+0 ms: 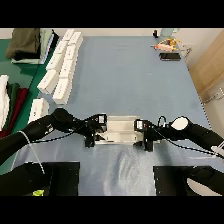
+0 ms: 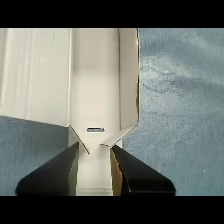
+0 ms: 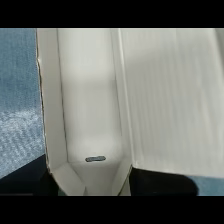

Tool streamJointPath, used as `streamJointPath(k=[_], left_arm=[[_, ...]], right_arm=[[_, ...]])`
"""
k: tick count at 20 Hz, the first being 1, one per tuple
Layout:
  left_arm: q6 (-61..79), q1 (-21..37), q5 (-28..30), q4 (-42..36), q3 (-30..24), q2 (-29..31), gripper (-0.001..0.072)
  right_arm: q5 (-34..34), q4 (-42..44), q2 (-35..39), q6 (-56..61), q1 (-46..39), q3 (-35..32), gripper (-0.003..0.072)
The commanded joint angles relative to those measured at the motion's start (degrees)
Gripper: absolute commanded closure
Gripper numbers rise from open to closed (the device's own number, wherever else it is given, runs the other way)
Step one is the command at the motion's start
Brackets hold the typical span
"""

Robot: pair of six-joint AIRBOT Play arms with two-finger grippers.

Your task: Fold the box.

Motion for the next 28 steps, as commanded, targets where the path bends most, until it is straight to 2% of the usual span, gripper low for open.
streamJointPath(k=[1, 2, 11, 12, 13, 14, 18, 19, 21, 24, 28], left_arm=[[0.7, -1.4, 1.4, -2.8, 0.0, -0.6, 0.0549], [0.9, -1.8, 1.5, -3.0, 0.0, -0.6, 0.0602], [2.4, -4.4, 3.3, -8.1, 0.0, -1.1, 0.059], [2.4, -4.6, 3.4, -8.0, 0.0, -1.6, 0.0504], [2.4, -4.6, 3.3, -8.0, 0.0, -2.1, 0.0273], [2.3, -4.6, 3.3, -8.0, 0.0, -2.4, 0.0166], [1.7, -4.6, 3.4, -7.8, 0.0, -2.6, 0.0167], [1.2, -4.6, 3.6, -7.4, 0.0, -2.5, 0.0193], [-7.0, -4.5, 4.6, -1.0, 0.0, -1.4, 0.0696], [-31.9, -4.5, 3.4, 16.0, 1.4, 4.0, 0.0695], [-61.0, -4.5, -2.6, 26.8, 3.9, 17.1, 0.0695]], right_arm=[[0.0, 0.0, 0.0, 0.0, 0.0, 0.0, 0.0172], [0.0, 0.0, 0.0, 0.0, 0.0, 0.0, 0.0172], [0.0, 0.0, 0.0, 0.0, 0.0, 0.0, 0.0172], [0.0, 0.0, 0.0, 0.0, 0.0, 0.0, 0.0172], [0.0, 0.0, 0.0, 0.0, 0.0, 0.0, 0.0172], [0.0, 0.0, 0.0, 0.0, 0.0, 0.0, 0.0172], [0.0, 0.0, 0.0, 0.0, 0.0, 0.0, 0.0172], [0.0, 0.0, 0.0, 0.0, 0.0, 0.0, 0.0172], [0.0, 0.0, 0.0, 0.0, 0.0, 0.0, 0.0172], [0.0, 0.0, 0.0, 0.0, 0.0, 0.0, 0.0172], [0.0, 0.0, 0.0, 0.0, 0.0, 0.0, 0.0172]])
